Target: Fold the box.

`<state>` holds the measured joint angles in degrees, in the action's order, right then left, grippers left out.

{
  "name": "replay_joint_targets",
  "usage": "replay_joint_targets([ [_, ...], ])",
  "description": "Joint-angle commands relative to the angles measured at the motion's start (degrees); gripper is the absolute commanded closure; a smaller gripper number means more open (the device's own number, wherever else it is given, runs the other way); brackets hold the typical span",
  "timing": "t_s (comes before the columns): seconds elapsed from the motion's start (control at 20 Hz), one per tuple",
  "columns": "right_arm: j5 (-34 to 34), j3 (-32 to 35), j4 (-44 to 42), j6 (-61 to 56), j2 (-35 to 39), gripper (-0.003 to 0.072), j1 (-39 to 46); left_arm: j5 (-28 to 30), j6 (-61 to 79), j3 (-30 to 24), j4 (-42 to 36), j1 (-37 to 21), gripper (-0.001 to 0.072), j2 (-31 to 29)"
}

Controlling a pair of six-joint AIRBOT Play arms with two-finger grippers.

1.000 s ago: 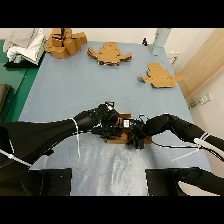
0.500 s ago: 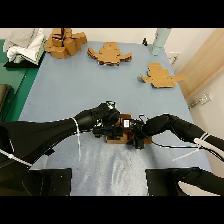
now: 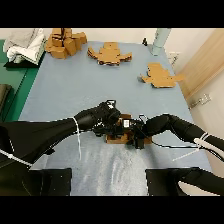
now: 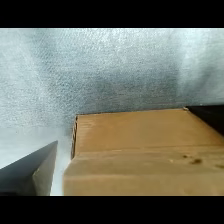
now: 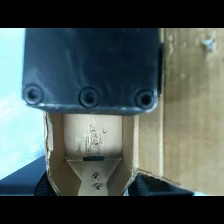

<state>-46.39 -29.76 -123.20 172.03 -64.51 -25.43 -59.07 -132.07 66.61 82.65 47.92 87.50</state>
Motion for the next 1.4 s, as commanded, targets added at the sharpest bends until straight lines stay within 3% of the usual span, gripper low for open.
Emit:
replay_joint_targets([
  [0.0,0.0,0.0,0.0,0.0,0.0,0.0224,0.0,0.0,-2.3,0.0,4.0,1.0,0.0224,0.1],
  [0.2,0.0,0.0,0.0,0.0,0.0,0.0224,0.0,-1.4,-7.5,0.1,12.3,3.9,0.0223,0.3],
  [0.45,0.0,0.0,0.0,0.0,0.0,0.0224,0.0,-2.2,-7.5,0.1,10.8,3.9,0.0245,0.5],
  [0.55,0.0,0.0,0.0,0.0,0.0,0.0224,0.0,-2.6,-7.3,0.1,10.6,3.9,0.0427,0.5],
  [0.65,0.0,0.0,0.0,0.0,0.0,0.0224,0.0,-2.6,-6.8,0.1,9.8,3.9,0.0660,0.5],
  [0.75,0.0,0.0,0.0,0.0,0.0,0.0224,0.0,-2.4,-6.8,0.1,9.1,3.9,0.0698,0.5],
  [1.3,0.0,0.0,0.0,0.0,0.0,0.0224,0.0,-2.6,-6.8,0.1,8.7,3.9,0.0695,0.3],
  [1.35,0.0,0.0,0.0,0.0,0.0,0.0224,0.0,-2.6,-6.7,0.1,8.7,3.9,0.0649,0.3],
])
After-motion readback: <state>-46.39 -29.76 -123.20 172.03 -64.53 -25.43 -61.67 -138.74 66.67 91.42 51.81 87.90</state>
